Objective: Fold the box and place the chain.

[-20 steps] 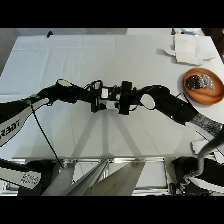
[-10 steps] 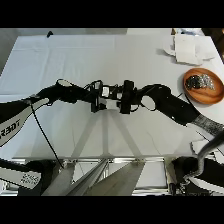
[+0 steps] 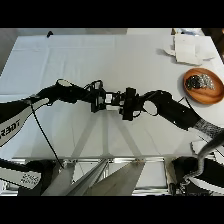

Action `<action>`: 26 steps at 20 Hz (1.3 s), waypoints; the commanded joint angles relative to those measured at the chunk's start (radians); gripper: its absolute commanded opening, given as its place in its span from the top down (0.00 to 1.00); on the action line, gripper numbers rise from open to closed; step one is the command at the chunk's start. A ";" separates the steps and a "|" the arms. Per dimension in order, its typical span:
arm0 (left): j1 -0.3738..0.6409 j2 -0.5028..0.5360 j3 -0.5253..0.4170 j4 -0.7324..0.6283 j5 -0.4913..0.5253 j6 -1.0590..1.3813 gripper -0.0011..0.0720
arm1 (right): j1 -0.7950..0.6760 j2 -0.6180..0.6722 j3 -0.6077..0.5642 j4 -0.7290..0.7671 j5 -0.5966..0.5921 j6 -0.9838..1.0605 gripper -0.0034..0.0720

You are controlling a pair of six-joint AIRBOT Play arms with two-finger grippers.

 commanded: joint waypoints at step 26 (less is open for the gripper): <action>0.000 0.000 0.001 0.000 0.000 0.000 0.48 | 0.001 -0.018 -0.011 -0.178 -0.154 0.188 0.44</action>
